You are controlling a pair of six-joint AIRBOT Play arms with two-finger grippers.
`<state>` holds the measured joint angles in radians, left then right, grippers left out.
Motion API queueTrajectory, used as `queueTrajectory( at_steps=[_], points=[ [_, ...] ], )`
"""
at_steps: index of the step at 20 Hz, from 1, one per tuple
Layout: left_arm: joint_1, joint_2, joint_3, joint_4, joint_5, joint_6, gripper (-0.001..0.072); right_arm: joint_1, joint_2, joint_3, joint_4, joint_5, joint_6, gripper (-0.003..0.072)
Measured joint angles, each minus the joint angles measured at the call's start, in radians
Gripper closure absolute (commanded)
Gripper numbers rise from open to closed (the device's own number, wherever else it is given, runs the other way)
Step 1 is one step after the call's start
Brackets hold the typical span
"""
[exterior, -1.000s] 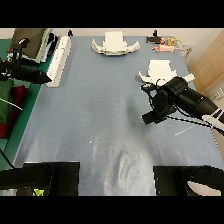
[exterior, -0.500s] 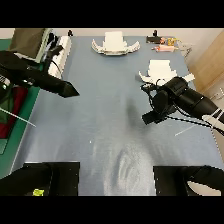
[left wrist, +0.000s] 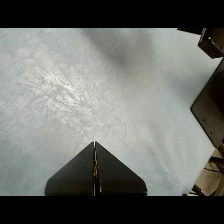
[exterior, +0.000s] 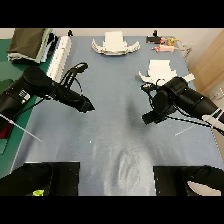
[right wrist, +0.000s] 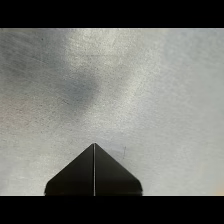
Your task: Fold the box.
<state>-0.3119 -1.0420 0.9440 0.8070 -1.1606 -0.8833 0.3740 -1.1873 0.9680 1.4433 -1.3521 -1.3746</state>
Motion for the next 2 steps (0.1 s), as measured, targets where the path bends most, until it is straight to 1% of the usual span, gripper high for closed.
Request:
queueTrajectory(
  at_steps=[2],
  points=[
    [-0.007,0.000,-0.003,0.000,0.003,0.000,0.0697,0.000,0.000,0.000,0.000,0.000,0.000,0.0683]
  ],
)
